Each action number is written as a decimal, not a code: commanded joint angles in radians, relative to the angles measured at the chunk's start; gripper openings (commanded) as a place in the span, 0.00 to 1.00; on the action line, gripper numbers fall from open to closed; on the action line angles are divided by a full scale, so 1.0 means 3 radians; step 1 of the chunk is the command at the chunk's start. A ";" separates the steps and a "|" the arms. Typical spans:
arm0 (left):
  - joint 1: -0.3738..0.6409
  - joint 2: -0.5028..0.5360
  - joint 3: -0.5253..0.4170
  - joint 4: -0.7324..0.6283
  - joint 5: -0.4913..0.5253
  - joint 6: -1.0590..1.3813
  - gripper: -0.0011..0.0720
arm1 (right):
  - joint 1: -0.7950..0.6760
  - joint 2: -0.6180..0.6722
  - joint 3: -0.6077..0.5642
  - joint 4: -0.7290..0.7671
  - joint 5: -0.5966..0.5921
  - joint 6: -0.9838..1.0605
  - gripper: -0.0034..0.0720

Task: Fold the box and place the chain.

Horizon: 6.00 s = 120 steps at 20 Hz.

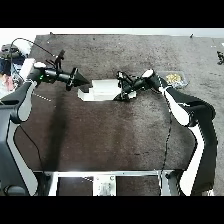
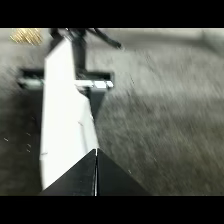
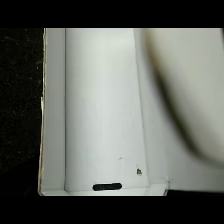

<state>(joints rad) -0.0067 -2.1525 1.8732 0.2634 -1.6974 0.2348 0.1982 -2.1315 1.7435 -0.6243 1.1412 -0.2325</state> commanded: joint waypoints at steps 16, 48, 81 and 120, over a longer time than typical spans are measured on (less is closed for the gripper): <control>-0.0366 0.0075 -0.0008 0.0337 0.1542 -0.0548 0.03 | 0.0000 -0.0003 0.0001 0.0000 -0.0003 0.0001 0.72; -0.0223 0.0567 0.0023 0.1511 0.0933 -0.0576 0.03 | 0.0000 -0.0003 0.0001 0.0001 -0.0003 0.0001 0.72; -0.0660 0.0559 -0.0664 0.1642 0.1634 -0.0519 0.32 | 0.0001 -0.0003 0.0001 0.0001 -0.0003 0.0001 0.72; -0.0394 0.0750 -0.0483 0.1452 0.1420 -0.1371 0.02 | 0.0000 -0.0003 0.0000 0.0001 -0.0003 0.0001 0.72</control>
<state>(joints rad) -0.1360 -1.9717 1.7046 0.6987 -1.2984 -0.0578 0.1974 -2.1315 1.7439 -0.6239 1.1400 -0.2317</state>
